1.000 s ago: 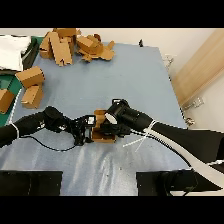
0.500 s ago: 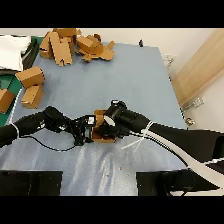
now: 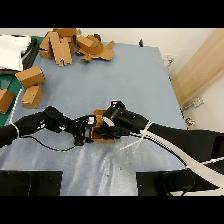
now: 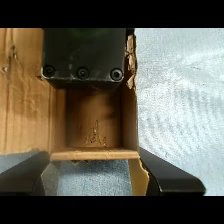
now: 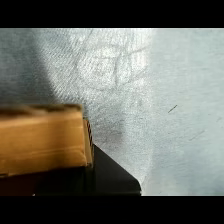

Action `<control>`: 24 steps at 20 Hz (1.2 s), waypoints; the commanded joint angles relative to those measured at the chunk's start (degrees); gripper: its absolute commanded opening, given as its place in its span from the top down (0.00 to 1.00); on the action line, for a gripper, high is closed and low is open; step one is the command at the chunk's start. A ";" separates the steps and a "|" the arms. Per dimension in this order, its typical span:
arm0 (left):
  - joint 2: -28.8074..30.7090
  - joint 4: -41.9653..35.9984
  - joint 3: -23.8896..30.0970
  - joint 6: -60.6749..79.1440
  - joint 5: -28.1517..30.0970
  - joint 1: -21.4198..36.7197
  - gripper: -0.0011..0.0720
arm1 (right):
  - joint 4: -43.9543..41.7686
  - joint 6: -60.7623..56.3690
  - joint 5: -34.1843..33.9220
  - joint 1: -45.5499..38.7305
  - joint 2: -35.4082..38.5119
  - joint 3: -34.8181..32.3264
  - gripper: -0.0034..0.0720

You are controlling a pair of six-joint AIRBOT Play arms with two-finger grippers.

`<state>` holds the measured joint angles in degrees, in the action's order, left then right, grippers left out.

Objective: Fold the box.

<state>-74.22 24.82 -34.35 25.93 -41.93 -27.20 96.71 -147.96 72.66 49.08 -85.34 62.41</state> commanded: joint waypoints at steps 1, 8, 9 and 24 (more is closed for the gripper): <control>-0.02 0.00 -0.07 0.00 -0.02 0.04 0.37 | 0.44 -0.09 0.17 -0.04 -0.04 -0.04 0.95; -0.02 0.02 -0.07 0.00 0.00 0.04 0.37 | 0.26 -0.11 0.76 -0.07 0.07 0.17 0.32; 0.00 0.02 -0.07 0.00 0.00 0.04 0.37 | 0.13 -0.09 1.22 -0.04 0.07 0.52 0.32; -0.02 0.02 -0.07 0.00 0.02 0.04 0.37 | -2.14 1.99 9.09 -0.02 2.27 8.76 0.32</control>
<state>-74.24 24.82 -34.35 25.93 -41.93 -27.20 95.83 -146.96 80.97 49.01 -84.14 70.57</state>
